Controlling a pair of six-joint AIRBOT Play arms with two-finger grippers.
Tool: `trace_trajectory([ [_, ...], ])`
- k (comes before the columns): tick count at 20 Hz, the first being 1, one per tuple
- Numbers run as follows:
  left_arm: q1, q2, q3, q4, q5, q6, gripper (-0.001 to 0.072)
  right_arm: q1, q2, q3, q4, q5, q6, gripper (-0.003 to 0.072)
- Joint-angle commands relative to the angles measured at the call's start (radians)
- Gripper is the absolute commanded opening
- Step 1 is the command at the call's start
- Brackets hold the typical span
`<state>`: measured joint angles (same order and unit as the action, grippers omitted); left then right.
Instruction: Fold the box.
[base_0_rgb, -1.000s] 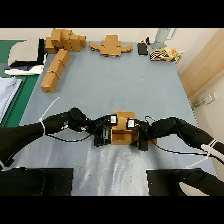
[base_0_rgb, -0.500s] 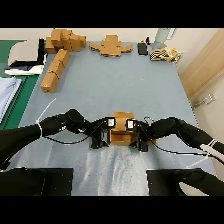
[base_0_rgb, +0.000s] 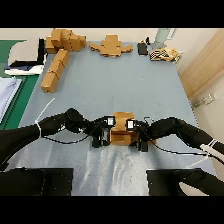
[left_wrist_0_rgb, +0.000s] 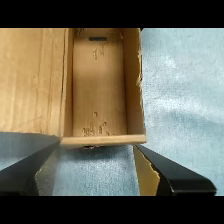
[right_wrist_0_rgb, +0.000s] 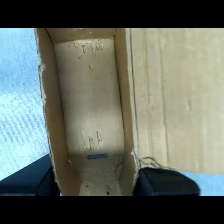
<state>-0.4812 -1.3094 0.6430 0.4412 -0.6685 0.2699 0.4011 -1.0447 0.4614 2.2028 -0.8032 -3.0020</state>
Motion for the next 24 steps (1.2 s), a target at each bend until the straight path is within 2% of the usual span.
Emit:
trace_trajectory([
  [1, -0.013, 0.000, 0.000, -0.013, 0.013, 0.006, 0.0708, 0.000, 0.001, 0.000, 0.000, 0.001, 0.000, 0.0509],
  [6, -0.023, 0.000, 0.000, -0.016, 0.016, -0.002, 0.0708, 0.000, 0.001, 0.000, 0.000, 0.001, 0.000, 0.0510],
  [12, -0.081, -0.023, 0.002, -0.015, 0.109, -0.003, 0.0708, 0.000, 0.001, 0.000, 0.000, 0.001, 0.001, 0.0509],
  [20, -0.085, -0.023, 0.002, -0.018, 0.108, -0.010, 0.0706, 0.000, 0.001, 0.000, 0.000, 0.001, 0.000, 0.0509],
  [23, -0.085, -0.023, 0.002, -0.014, 0.089, -0.008, 0.0590, 0.000, 0.001, 0.000, 0.000, 0.001, 0.000, 0.0509],
  [24, -0.085, -0.023, 0.002, -0.014, 0.089, -0.008, 0.0588, 0.000, 0.001, 0.000, 0.000, 0.001, 0.000, 0.0509],
])
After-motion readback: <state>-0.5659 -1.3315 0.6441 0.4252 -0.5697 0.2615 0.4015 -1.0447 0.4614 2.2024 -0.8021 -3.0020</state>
